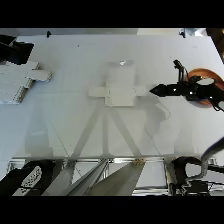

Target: Fold the box and place the chain.

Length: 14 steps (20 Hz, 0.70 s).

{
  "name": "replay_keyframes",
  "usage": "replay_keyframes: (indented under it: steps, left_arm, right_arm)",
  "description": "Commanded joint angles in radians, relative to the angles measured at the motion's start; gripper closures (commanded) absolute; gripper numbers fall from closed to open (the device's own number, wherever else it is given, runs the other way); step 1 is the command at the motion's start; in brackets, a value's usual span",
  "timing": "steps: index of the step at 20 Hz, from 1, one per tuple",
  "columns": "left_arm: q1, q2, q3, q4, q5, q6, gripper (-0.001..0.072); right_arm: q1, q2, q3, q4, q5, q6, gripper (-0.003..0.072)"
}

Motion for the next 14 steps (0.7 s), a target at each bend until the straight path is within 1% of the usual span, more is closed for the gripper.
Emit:
replay_keyframes:
  steps: [1, 4, 14]
  left_arm:
    - [0.000, 0.001, 0.001, 0.000, 0.000, 0.000, 0.0025]
    - [0.000, 0.001, 0.001, 0.000, 0.000, 0.000, 0.0025]
    - [0.000, 0.001, 0.001, 0.000, 0.000, 0.000, 0.0025]
  right_arm:
    - [0.088, -0.012, -0.008, 0.028, -0.154, -0.018, 0.0674]
    - [0.129, -0.011, -0.008, 0.028, -0.220, -0.017, 0.0674]
    - [0.130, -0.011, -0.008, 0.027, -0.209, -0.017, 0.0673]
